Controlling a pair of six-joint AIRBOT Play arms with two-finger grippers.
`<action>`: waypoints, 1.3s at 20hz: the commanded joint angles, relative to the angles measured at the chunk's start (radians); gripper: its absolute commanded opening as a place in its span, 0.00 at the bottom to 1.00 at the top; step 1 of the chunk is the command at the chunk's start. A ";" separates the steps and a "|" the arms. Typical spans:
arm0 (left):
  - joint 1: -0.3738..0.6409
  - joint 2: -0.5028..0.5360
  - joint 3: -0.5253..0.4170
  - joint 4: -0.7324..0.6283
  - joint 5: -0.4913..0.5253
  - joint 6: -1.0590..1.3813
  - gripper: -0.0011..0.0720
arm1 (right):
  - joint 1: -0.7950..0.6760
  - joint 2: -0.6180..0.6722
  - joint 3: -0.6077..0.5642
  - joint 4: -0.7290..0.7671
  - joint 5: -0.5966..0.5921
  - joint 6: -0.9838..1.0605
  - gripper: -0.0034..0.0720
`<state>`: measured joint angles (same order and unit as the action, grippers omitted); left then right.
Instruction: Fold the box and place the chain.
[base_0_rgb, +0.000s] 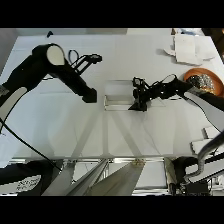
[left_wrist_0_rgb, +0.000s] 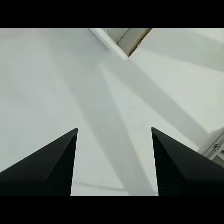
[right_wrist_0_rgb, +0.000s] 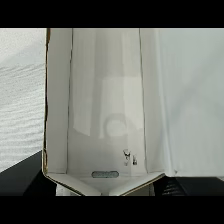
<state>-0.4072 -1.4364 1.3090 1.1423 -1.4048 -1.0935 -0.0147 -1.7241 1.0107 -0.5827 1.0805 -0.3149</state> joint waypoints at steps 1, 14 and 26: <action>0.103 0.015 -0.138 -0.146 0.152 0.487 0.69 | 0.000 0.000 0.000 0.000 0.000 0.000 0.73; 0.262 -0.240 -0.385 -0.839 0.265 1.719 0.97 | 0.000 0.000 0.000 0.000 0.001 0.000 0.73; 0.187 -0.265 -0.364 -0.843 0.276 1.715 0.97 | 0.000 0.000 0.000 0.000 0.001 0.000 0.73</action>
<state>-0.1978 -1.6966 0.9401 0.3065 -1.1332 0.6182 -0.0147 -1.7241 1.0107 -0.5827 1.0809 -0.3149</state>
